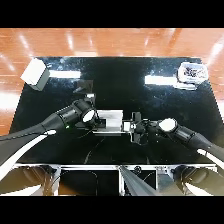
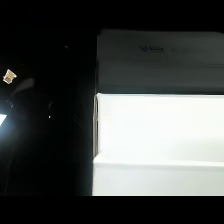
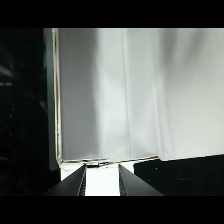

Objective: Fold the box and place the chain.

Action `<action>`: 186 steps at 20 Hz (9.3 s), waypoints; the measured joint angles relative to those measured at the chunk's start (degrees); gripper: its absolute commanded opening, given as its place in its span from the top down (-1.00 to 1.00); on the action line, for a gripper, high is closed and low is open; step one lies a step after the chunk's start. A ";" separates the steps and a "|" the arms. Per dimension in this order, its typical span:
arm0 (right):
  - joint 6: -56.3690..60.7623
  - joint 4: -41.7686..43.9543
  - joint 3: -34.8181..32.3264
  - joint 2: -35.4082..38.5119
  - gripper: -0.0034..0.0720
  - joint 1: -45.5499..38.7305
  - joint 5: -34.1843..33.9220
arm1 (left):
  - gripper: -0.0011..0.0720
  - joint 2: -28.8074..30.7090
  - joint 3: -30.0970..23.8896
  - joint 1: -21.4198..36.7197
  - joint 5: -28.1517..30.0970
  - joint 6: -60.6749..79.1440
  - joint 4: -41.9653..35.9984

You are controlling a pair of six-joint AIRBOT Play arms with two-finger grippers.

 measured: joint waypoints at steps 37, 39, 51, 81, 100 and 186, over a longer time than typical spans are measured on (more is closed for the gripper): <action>-5.57 9.90 0.17 -2.64 0.84 2.40 -3.85 | 0.91 0.00 -0.04 -0.04 1.11 0.42 -1.33; -5.57 9.42 0.17 -2.47 0.84 2.38 -5.03 | 0.91 0.00 -0.04 -0.04 1.31 0.39 -1.16; 24.20 1.27 0.00 6.27 0.84 -14.21 1.62 | 0.91 -0.09 -0.04 -0.04 0.79 0.63 -0.94; 114.84 -28.09 5.68 -3.13 -0.49 -22.32 25.35 | 0.91 -0.11 -0.04 -0.04 1.03 1.51 -1.11; 112.37 -21.99 16.61 -3.48 -0.51 -9.09 26.99 | 0.91 -0.11 -0.04 -0.04 1.20 1.66 -1.14; 151.62 -75.84 30.95 -8.02 -0.33 16.92 33.97 | 0.91 -0.11 -0.04 -0.42 1.22 2.58 -1.03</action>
